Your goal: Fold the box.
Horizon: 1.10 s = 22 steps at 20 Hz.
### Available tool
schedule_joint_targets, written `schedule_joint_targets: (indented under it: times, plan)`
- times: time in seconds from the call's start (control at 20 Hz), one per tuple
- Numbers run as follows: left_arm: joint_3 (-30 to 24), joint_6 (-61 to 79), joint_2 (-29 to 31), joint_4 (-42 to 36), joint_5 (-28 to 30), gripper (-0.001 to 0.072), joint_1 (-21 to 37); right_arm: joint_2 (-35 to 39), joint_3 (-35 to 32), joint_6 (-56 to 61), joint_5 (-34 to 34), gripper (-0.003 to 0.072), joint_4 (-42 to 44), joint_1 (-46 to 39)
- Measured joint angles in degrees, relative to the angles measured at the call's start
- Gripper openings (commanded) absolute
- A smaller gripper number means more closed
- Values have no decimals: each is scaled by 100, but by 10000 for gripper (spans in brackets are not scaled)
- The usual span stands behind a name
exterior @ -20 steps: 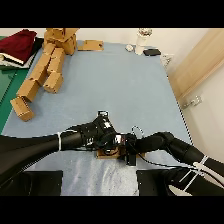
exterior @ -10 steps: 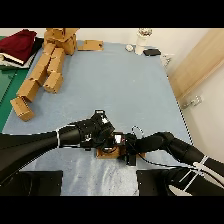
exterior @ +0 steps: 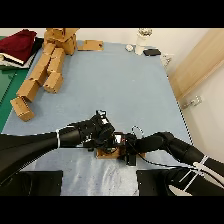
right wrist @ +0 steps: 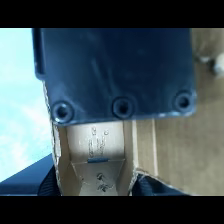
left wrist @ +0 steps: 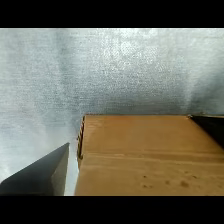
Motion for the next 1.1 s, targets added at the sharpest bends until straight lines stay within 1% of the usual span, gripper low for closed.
schedule_joint_targets:
  times: [0.2, 0.4, 0.45, 0.5, 0.55, 0.6, 0.95, 1.0, 1.05, 1.1]
  plan:
    - [-343, 44, 142, -142, 201, 482, -61, 2, -2, 0, 0, 505, 0, 0]
    - [-522, 61, 275, -168, 448, 480, -87, 0, 0, 0, -2, 505, -2, 0]
    - [-542, 61, 280, -151, 476, 403, -92, 0, -2, 0, -2, 505, -2, 0]
    - [-557, 61, 278, -142, 520, 189, -94, 0, -2, 0, -2, 505, 0, 0]
    - [-566, 61, 269, -129, 562, 51, -94, 2, -2, 0, -2, 505, -2, 0]
    - [-577, 61, 256, -85, 527, 12, -94, 2, -2, 2, -2, 505, -2, -2]
    - [-588, 57, 240, -55, 612, 16, -101, 2, 0, 2, -15, 505, -4, -4]
    - [-588, 55, 240, -55, 614, 237, -101, 2, 0, 2, -13, 505, -4, -4]
    - [-590, 57, 232, -44, 734, 655, -101, 4, 0, 4, -11, 505, -4, -7]
    - [-588, 42, 234, -61, 835, 711, -101, 2, 0, 0, 9, 505, 0, -4]
